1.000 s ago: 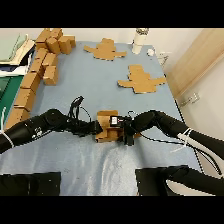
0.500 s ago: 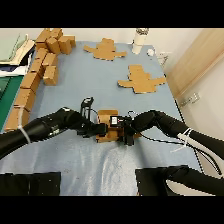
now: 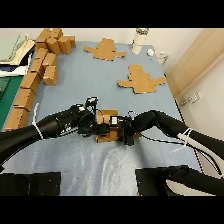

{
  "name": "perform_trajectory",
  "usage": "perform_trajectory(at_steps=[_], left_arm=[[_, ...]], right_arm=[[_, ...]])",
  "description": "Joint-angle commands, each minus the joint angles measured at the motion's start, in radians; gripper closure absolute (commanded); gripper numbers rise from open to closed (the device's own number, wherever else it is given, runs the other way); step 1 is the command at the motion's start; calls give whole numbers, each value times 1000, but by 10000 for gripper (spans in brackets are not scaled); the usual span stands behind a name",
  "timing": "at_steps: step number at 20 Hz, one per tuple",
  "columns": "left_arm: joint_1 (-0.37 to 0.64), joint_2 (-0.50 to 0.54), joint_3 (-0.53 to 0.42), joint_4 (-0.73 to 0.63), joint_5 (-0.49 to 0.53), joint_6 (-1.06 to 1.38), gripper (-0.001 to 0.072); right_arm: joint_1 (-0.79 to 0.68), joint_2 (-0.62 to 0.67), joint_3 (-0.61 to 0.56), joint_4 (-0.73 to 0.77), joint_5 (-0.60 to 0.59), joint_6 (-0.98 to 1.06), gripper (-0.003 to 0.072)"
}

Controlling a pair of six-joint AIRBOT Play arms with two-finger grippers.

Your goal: Fold the box.

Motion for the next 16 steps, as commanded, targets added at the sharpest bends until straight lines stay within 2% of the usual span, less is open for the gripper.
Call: perform_trajectory(at_steps=[1, 6, 12, 15, 16], left_arm=[[-32, -27, 60, 93, -108, -71, 141], [-90, -143, 178, 144, -209, -71, 141], [-90, -180, 194, 134, -213, -68, 147], [-90, -190, 194, 132, -197, -76, 495], [-90, -192, 194, 129, -198, -97, 636]], right_arm=[[0, 1, 0, 0, 0, 0, 181], [0, 1, 0, 0, 0, 0, 181], [0, 1, 0, 0, 0, 0, 182], [0, 1, 0, 0, 0, 0, 181], [0, 1, 0, 0, 0, 0, 182]])
